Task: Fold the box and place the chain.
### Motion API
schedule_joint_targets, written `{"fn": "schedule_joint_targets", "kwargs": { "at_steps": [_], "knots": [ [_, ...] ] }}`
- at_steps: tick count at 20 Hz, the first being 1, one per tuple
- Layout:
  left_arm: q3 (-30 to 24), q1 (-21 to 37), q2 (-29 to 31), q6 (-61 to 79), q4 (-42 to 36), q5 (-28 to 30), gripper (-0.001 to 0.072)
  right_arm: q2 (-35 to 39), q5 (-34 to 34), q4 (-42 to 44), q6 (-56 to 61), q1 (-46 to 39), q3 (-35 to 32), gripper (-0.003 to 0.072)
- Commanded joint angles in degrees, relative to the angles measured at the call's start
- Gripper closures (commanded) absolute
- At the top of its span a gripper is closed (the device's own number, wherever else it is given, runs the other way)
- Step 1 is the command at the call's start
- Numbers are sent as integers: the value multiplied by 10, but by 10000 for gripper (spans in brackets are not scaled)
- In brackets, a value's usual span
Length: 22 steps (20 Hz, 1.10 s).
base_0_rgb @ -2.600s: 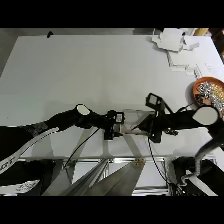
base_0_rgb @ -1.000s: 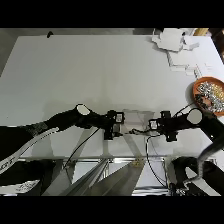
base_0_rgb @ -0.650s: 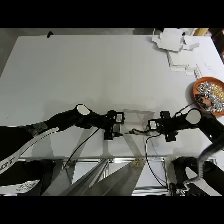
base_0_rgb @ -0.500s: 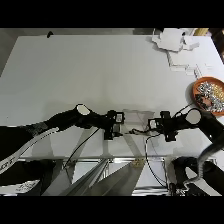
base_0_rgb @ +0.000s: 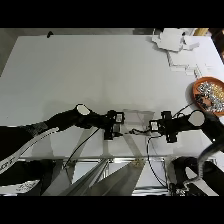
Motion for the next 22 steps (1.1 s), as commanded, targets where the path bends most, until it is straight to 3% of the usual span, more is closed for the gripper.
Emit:
{"fn": "schedule_joint_targets", "kwargs": {
  "at_steps": [1, 11, 14, 22],
  "knots": [
    [0, 0, 0, 0, 0, 0, 491, -8, 0, 0, 0, 0, -7, 529],
    [0, 0, 0, 0, 0, 0, 491, -16, -16, -12, 0, 0, -10, 532],
    [0, 0, 0, 0, 0, 0, 491, -16, -16, -12, 0, 0, -13, 587],
    [0, 0, 0, 0, 0, 0, 491, -16, -30, -12, 0, 0, -26, 597]
  ]
}}
